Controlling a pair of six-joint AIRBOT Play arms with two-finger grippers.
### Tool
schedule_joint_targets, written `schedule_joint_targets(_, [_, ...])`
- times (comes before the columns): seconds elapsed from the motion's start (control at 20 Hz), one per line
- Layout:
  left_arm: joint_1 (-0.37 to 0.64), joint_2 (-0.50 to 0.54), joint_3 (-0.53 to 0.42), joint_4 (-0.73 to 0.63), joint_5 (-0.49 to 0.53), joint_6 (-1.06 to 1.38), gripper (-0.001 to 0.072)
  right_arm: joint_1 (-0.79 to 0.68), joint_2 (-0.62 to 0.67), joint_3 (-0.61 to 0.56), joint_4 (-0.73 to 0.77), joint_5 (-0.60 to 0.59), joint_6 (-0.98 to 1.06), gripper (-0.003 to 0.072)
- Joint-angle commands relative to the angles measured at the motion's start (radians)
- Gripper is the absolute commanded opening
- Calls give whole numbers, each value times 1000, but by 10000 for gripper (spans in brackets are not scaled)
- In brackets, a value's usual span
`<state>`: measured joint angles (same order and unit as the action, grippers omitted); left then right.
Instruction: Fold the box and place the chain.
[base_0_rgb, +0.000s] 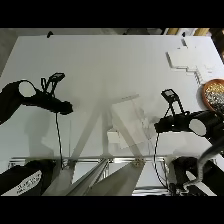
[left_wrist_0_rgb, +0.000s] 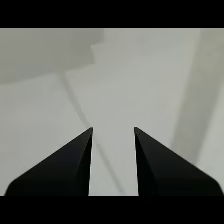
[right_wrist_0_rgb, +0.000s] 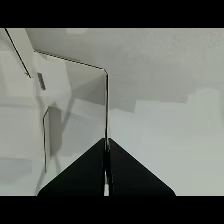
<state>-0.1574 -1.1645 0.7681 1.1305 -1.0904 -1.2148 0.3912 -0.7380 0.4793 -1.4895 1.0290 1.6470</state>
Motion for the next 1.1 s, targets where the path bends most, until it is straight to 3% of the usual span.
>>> schedule_joint_targets(0.0, [-21,-83,0,-478,19,356,292,17,4,-4,-3,-10,21,17])
schedule_joint_targets(0.15, [-120,-203,3,-743,40,558,291,17,4,-4,-2,-10,21,17])
schedule_joint_targets(0.25, [-200,-280,42,-805,52,606,292,17,4,-4,-2,-10,21,17])
schedule_joint_targets(0.3, [-234,-313,80,-802,45,605,296,17,4,-4,-2,-10,21,17])
schedule_joint_targets(0.4, [-276,-362,158,-800,27,604,446,17,4,-4,-2,-9,21,17])
schedule_joint_targets(0.45, [-290,-378,187,-795,26,600,452,17,4,-4,-3,-9,21,17])
schedule_joint_targets(0.65, [-314,-435,214,-693,8,485,452,17,4,-4,-2,-10,21,17])
schedule_joint_targets(0.9, [-369,-485,214,-698,-38,520,450,17,4,-4,-3,-24,21,17])
schedule_joint_targets(1.05, [-388,-485,236,-693,-47,523,336,17,4,-4,-3,-25,21,17])
